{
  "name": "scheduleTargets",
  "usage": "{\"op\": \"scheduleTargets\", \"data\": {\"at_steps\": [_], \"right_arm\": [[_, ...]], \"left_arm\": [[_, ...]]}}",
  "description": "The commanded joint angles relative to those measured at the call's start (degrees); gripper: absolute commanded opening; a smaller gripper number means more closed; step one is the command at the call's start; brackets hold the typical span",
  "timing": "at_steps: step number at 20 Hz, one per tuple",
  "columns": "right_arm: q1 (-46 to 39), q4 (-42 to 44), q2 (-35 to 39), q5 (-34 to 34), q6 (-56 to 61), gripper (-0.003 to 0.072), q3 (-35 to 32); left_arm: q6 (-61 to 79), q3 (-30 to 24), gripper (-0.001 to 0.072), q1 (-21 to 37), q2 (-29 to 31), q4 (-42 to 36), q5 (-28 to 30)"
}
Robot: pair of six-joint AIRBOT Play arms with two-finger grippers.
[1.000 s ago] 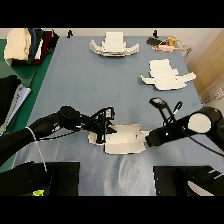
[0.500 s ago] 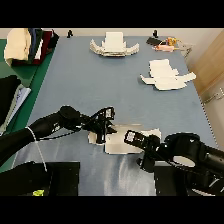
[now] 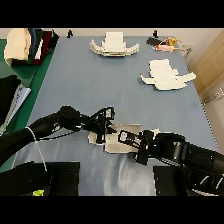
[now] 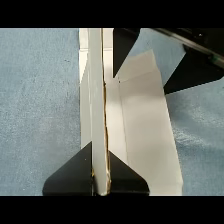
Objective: Fold the box.
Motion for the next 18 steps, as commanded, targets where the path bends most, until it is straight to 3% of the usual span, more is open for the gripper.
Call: {"op": "scheduleTargets", "data": {"at_steps": [1, 4, 9, 12, 18], "right_arm": [[0.1, -4.1, 1.7, 0.4, 9.2, 0.0651, 1.2], [-0.7, -6.2, 3.6, 1.1, 16.7, 0.0652, 1.8], [-0.9, -6.2, 4.0, 3.5, 17.0, 0.0657, 1.8], [-0.9, -7.9, 4.0, 3.4, 16.7, 0.072, 1.8], [-7.0, -3.7, 4.0, 3.0, 4.7, 0.072, 1.8]], "left_arm": [[0.0, 0.0, 0.0018, 0.0, 0.0, 0.0, 0.0], [0.0, 0.0, 0.0018, 0.0, 0.0, 0.0, 0.0], [0.0, 0.0, 0.0018, 0.0, 0.0, 0.0, 0.0], [0.0, 0.0, 0.0018, 0.0, 0.0, 0.0, 0.0], [0.0, 0.0, 0.0019, 0.0, 0.0, 0.0, 0.0]]}}
